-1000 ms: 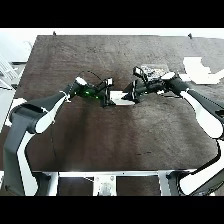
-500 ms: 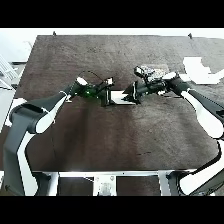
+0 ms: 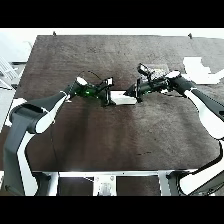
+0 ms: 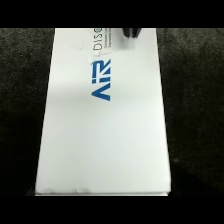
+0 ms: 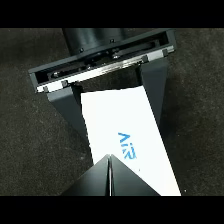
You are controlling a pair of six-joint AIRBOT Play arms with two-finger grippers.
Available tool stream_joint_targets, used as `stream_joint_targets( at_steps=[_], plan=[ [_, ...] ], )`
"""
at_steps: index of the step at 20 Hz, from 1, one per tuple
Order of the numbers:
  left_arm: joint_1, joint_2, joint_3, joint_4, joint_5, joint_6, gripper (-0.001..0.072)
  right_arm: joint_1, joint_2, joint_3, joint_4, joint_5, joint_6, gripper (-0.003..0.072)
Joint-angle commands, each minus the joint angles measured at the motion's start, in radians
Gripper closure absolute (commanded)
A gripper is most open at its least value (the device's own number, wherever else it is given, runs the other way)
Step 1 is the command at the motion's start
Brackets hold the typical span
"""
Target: Fold the box and place the chain.
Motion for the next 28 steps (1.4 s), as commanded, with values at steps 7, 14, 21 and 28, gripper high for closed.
stream_joint_targets(
  at_steps=[7, 14, 21, 28],
  plan=[
    [0.001, 0.001, 0.001, 0.001, 0.0, 0.0, 0.0297, 0.0, -0.081, 0.0, -0.045, 0.0, 0.09, 0.0672],
    [0.001, 0.001, 0.001, 0.001, 0.0, 0.0, 0.0297, 0.001, -0.079, 0.0, -0.044, 0.0, 0.092, 0.0672],
    [0.001, 0.001, 0.001, 0.001, 0.0, 0.001, 0.0296, -0.001, -0.01, 0.0, -0.001, -0.003, 0.105, 0.0674],
    [0.001, 0.001, 0.001, 0.001, 0.0, 0.001, 0.0297, -0.044, 0.343, -0.043, 0.042, -0.004, 0.207, 0.0675]
  ],
)
